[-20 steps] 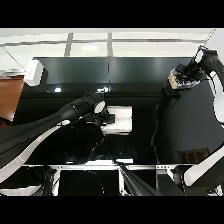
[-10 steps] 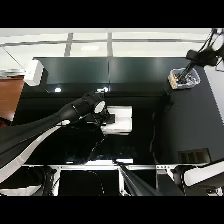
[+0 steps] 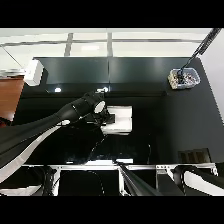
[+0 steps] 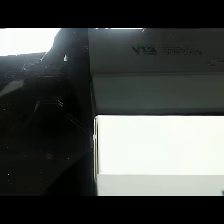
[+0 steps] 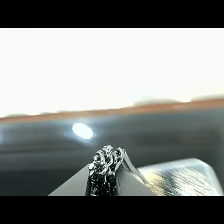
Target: Fold the box and place the chain.
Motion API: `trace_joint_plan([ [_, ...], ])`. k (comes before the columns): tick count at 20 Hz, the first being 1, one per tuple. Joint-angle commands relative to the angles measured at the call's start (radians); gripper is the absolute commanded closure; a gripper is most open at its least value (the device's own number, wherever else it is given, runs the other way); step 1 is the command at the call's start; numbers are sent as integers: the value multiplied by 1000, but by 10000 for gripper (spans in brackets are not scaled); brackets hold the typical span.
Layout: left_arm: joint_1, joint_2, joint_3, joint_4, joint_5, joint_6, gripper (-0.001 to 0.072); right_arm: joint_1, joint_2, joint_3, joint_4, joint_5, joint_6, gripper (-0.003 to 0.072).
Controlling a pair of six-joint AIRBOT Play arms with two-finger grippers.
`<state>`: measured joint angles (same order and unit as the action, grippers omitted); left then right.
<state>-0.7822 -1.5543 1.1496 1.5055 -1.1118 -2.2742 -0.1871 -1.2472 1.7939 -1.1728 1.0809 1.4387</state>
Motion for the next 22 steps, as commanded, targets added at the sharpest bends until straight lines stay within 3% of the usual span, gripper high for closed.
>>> trace_joint_plan([
  [1,0,0,1,0,4,0,682,0,119,1,244,63,-63,669],
  [11,0,0,1,3,4,0,682,3,193,1,726,298,-101,669],
  [17,0,0,1,4,4,0,682,168,193,-29,609,478,-100,669],
  [20,0,0,1,4,4,0,682,306,193,-146,567,513,-101,669],
  [22,0,0,1,4,5,0,682,377,193,-254,518,473,-101,668],
])
